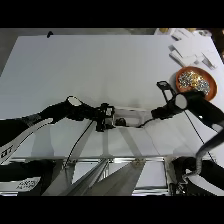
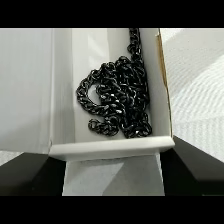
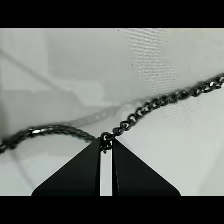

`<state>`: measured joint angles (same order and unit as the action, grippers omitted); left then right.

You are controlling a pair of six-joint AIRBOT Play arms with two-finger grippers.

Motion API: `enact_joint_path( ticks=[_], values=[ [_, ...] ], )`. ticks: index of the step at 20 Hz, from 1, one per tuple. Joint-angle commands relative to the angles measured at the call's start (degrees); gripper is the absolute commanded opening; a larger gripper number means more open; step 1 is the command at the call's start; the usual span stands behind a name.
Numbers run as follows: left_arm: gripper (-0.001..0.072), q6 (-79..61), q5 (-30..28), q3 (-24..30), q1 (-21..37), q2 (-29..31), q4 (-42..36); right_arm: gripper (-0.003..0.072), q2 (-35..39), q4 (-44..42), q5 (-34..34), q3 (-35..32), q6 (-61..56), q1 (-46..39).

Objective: Fold the box and place the chain.

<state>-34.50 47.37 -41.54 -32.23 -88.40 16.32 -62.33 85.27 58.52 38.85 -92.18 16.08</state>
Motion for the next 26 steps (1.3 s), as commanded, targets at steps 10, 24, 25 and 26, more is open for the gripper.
enact_joint_path(
  ticks=[10,24,25,26],
  values=[
    [0.0069,0.0,0.0,0.0,0.0,0.0,0.0,0.0014,26.3,-37.9,4.3,0.0,13.5,0.0],
    [0.0069,0.0,0.0,0.0,0.0,0.0,0.0,0.0014,26.0,-44.9,-1.2,-1.0,17.3,5.1],
    [0.0069,0.0,0.0,0.0,0.0,0.0,0.0,0.0014,25.5,-44.5,-3.0,-1.6,17.2,7.4],
    [0.0069,0.0,0.0,0.0,0.0,0.0,0.0,0.0014,24.6,-43.8,-4.6,-1.8,17.1,9.6]
  ],
)
